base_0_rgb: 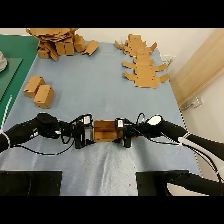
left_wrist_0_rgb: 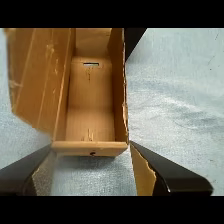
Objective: Fold the box.
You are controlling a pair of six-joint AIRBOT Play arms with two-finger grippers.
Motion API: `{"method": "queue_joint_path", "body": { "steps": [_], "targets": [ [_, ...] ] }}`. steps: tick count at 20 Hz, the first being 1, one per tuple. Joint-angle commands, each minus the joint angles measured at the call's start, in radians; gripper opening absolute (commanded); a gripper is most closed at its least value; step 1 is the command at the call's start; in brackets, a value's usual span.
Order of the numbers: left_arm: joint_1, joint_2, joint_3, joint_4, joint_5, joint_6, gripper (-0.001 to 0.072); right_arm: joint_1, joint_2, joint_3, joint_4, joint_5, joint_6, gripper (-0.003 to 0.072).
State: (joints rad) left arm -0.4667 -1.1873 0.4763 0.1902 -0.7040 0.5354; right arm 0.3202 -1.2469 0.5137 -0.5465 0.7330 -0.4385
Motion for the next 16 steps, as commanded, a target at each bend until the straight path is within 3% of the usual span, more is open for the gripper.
{"method": "queue_joint_path", "body": {
  "steps": [1,16],
  "targets": [
    [-0.033,-0.004,0.006,-0.015,0.042,-0.01,0.0698,-0.001,-0.001,0.0,0.0,-0.02,0.0,0.0461],
    [-0.032,-0.048,0.057,0.037,0.021,-0.103,0.0697,-0.001,-0.001,0.0,0.0,-0.02,0.0,0.046]
  ]
}}
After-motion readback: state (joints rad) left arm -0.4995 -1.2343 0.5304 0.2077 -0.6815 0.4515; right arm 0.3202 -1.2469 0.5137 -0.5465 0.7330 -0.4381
